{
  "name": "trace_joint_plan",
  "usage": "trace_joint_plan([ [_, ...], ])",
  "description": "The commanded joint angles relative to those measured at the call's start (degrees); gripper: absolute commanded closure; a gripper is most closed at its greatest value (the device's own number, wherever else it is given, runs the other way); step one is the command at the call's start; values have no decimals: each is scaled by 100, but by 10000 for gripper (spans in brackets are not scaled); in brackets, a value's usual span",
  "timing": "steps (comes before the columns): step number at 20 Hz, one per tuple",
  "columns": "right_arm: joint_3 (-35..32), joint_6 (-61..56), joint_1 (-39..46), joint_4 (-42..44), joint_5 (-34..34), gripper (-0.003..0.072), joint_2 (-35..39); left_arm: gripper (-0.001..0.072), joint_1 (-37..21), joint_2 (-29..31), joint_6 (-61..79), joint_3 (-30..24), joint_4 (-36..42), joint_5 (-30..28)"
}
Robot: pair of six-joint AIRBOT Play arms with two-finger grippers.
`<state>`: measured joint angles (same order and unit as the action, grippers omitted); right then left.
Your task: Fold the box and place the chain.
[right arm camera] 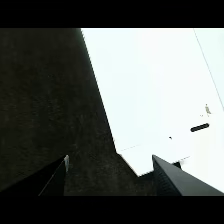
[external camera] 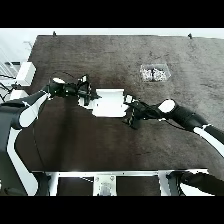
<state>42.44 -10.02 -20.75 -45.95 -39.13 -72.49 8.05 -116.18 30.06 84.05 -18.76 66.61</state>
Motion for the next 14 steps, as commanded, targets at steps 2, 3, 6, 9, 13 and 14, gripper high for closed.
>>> trace_joint_plan([
  [2, -68, 201, -407, -271, 780, 52, -229, 690, 0, 4, 0, -2, -4, -2],
  [3, -68, 280, -444, -269, 866, 52, -304, 691, 0, 4, 2, -2, -4, -2],
  [6, -68, 326, -487, -269, 1215, 52, -505, 690, 0, 4, 0, -2, -4, -2],
  [9, -68, 323, -487, -256, 1663, 52, -575, 691, 0, 4, 0, -2, -4, -2],
  [13, 79, 168, -476, -251, 1812, 52, -431, 691, 0, 4, 0, -2, -7, -2],
  [14, 87, 151, -474, -256, 1818, 52, -315, 691, 0, 4, 0, -2, -7, 0],
])
